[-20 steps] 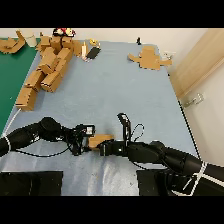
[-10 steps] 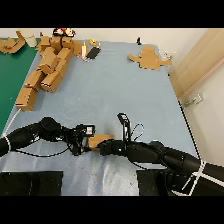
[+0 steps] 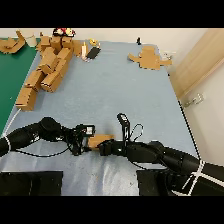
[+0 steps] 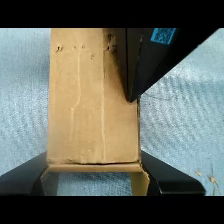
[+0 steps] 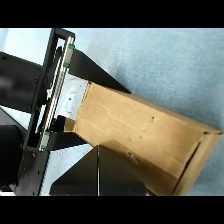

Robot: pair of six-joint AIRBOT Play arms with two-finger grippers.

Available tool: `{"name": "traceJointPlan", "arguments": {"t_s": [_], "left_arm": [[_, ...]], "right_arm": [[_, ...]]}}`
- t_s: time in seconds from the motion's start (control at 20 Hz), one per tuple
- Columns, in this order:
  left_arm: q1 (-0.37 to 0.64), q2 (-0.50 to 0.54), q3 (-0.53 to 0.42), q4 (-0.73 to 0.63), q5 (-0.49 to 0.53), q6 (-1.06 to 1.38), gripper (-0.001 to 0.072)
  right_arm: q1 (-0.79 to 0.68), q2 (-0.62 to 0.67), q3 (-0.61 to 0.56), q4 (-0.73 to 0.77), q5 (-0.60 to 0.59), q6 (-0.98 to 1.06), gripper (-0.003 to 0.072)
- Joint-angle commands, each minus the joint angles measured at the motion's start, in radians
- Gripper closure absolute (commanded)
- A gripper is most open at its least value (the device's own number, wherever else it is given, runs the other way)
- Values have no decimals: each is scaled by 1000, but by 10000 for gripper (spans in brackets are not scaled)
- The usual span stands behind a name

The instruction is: Fold the box.

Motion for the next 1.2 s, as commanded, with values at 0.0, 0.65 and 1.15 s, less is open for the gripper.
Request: {"name": "traceJointPlan", "arguments": {"t_s": [0.0,0.65,1.15], "left_arm": [[0,0,1,0,0,0,195],[0,0,1,0,0,0,195],[0,0,1,0,1,0,195]], "right_arm": [[1,-3,0,0,0,0,683],[-39,148,7,-93,-96,39,684],[-409,240,141,-669,-836,419,683]]}}
